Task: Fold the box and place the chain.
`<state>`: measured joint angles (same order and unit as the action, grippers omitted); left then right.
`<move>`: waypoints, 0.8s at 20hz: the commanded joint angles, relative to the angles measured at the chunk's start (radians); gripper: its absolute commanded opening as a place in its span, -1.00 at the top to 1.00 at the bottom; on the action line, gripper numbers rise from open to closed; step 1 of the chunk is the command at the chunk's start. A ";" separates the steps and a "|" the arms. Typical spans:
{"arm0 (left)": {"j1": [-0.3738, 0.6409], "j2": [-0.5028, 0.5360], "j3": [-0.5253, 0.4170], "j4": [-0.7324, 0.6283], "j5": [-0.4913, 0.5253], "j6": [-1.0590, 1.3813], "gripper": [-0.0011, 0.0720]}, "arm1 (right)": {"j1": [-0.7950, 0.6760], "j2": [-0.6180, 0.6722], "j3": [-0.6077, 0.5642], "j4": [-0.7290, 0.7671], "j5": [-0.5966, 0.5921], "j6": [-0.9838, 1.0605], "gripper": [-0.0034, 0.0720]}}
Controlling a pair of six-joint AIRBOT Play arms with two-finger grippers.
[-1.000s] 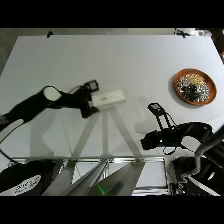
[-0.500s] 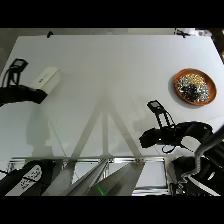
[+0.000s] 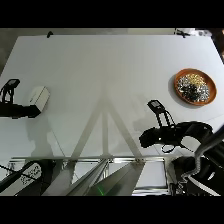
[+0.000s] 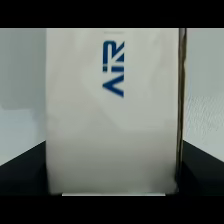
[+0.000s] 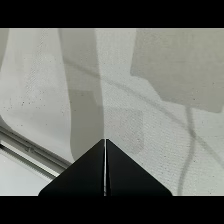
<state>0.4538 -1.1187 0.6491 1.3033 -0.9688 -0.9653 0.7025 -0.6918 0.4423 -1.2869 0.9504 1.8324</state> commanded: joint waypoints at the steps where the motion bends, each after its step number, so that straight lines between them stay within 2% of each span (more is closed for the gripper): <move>1: 0.006 -0.014 -0.014 0.013 -0.028 -0.004 -0.77 | 0.000 0.000 0.000 0.000 -0.001 0.003 0.88; 4: 0.006 -0.012 -0.014 0.013 -0.040 -0.004 -0.79 | 0.000 0.000 0.000 0.000 -0.001 0.003 0.88; 5: 0.006 -0.011 -0.014 0.013 -0.043 -0.004 -0.98 | 0.000 0.000 0.000 0.000 -0.001 0.002 0.88; 8: 0.006 0.027 -0.014 0.014 -0.057 -0.004 -0.97 | 0.000 0.000 0.000 -0.001 -0.002 0.000 0.88; 12: 0.006 0.186 -0.014 0.042 -0.056 -0.003 -0.96 | 0.000 0.000 0.000 -0.001 -0.002 0.000 0.88; 13: 0.006 0.229 -0.014 0.054 -0.071 -0.003 -0.94 | 0.000 0.000 0.000 -0.001 -0.002 0.000 0.85; 14: 0.006 0.275 -0.014 0.056 -0.100 -0.003 -0.94 | 0.000 0.000 0.000 -0.001 -0.001 -0.001 0.72; 16: -0.005 0.356 -0.014 0.047 -0.172 -0.004 -0.93 | 0.000 0.000 0.000 0.001 0.003 0.001 0.68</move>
